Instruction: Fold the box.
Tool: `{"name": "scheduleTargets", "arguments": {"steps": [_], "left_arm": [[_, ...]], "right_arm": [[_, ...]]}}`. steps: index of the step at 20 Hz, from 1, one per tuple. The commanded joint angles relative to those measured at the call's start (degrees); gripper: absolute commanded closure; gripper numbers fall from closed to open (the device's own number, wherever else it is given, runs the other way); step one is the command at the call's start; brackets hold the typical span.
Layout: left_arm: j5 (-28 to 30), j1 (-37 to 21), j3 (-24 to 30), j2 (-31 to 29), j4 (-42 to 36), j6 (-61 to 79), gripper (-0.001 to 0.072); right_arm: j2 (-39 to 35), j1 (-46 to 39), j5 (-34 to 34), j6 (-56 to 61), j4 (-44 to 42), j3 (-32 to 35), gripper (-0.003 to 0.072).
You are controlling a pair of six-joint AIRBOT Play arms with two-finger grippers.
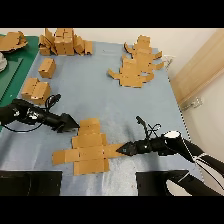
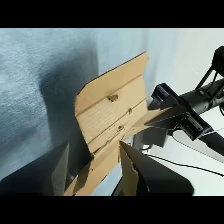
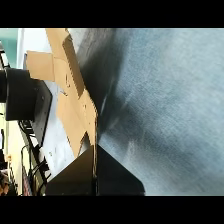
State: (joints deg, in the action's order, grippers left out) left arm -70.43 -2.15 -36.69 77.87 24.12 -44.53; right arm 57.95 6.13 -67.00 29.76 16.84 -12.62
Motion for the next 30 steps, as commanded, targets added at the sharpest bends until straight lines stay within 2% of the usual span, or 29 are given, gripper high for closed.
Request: {"name": "scheduleTargets", "arguments": {"steps": [1, 5, 9, 13, 19, 24, 26, 27, 28, 30], "left_arm": [[0.04, -0.35, -0.04, 0.83, 0.96, 2.38, 0.0255], [0.07, 1.79, -0.15, 4.7, -0.96, 5.18, 0.0255], [-4.7, 3.37, -2.51, 10.6, -9.55, 12.31, 0.0255], [-6.67, 6.8, -5.95, 15.13, -10.43, 13.73, 0.0255], [-17.22, 5.05, -6.97, 15.82, -10.47, 15.47, 0.0255], [-17.66, 4.85, -6.95, 15.85, -10.16, 16.87, 0.0256], [-17.57, 5.14, -6.95, 15.85, -7.76, 16.83, 0.0257], [-17.38, 5.31, -6.95, 15.85, -6.19, 16.7, 0.0368], [-17.05, 5.4, -6.95, 15.85, -5.11, 16.72, 0.0414], [-16.37, 5.4, -6.95, 15.85, -4.94, 16.74, 0.0415]], "right_arm": [[-0.11, -0.02, 0.87, 0.22, 0.28, -0.04, 0.0684], [-0.09, -0.02, 1.57, 0.24, 0.33, -0.04, 0.0684], [-0.09, -0.02, 1.79, 1.01, 0.83, -0.02, 0.0684], [-0.07, -0.02, 1.79, 1.9, 1.01, -0.02, 0.0684], [-0.07, -0.02, 2.01, 2.8, 1.6, -0.02, 0.0684], [-0.07, -0.02, 2.49, 3.89, 1.84, -0.02, 0.0684], [-0.07, -0.02, 2.62, 3.89, 1.84, -0.02, 0.0684], [-0.07, -0.02, 2.67, 3.89, 1.84, -0.02, 0.0684], [-0.07, -0.02, 2.82, 3.91, 1.84, -0.02, 0.0684], [-0.07, -0.02, 3.02, 3.89, 1.84, -0.02, 0.0684]]}}
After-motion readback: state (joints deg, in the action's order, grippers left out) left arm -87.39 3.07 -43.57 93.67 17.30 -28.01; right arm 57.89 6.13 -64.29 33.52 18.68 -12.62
